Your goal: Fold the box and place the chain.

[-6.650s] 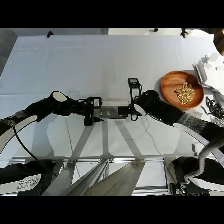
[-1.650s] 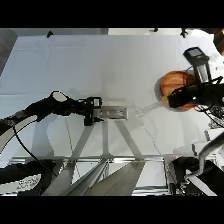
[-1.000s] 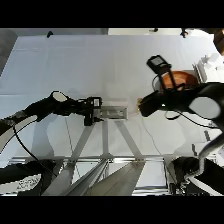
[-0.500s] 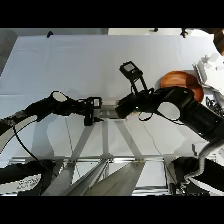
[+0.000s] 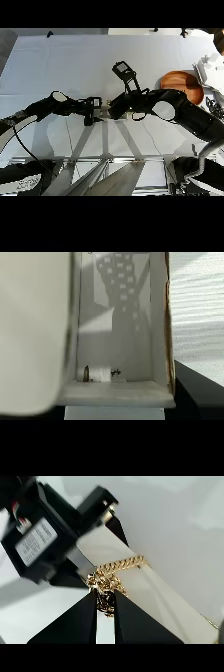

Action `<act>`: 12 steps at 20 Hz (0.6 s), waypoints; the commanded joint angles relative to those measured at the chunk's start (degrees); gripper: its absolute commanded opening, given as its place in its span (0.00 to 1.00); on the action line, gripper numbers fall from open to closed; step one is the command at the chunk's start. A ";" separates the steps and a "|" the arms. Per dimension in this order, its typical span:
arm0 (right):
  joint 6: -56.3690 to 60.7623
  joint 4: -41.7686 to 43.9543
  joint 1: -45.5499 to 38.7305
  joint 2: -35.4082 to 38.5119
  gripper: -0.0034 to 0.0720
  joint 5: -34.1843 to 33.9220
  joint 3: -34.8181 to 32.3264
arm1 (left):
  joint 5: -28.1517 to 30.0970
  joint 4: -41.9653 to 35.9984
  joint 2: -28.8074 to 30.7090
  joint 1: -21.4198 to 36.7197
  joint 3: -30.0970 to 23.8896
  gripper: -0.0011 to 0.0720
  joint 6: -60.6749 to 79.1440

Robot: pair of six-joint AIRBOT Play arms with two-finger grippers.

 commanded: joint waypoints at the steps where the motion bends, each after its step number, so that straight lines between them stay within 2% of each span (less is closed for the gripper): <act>1: 3.21 -8.22 0.04 -0.09 0.05 5.05 0.02 | 0.00 0.02 -0.02 0.02 -0.02 0.61 0.00; 5: 14.03 -20.65 0.04 0.55 0.05 7.91 0.02 | 0.00 0.02 -0.02 0.02 0.00 0.61 0.00; 8: 16.59 -24.52 -0.50 2.89 0.05 11.21 0.02 | 0.00 0.02 -0.04 0.02 0.00 0.61 0.00; 12: 18.03 -25.07 -3.19 5.42 0.05 17.92 0.02 | 0.00 0.02 -0.02 0.02 0.00 0.61 0.00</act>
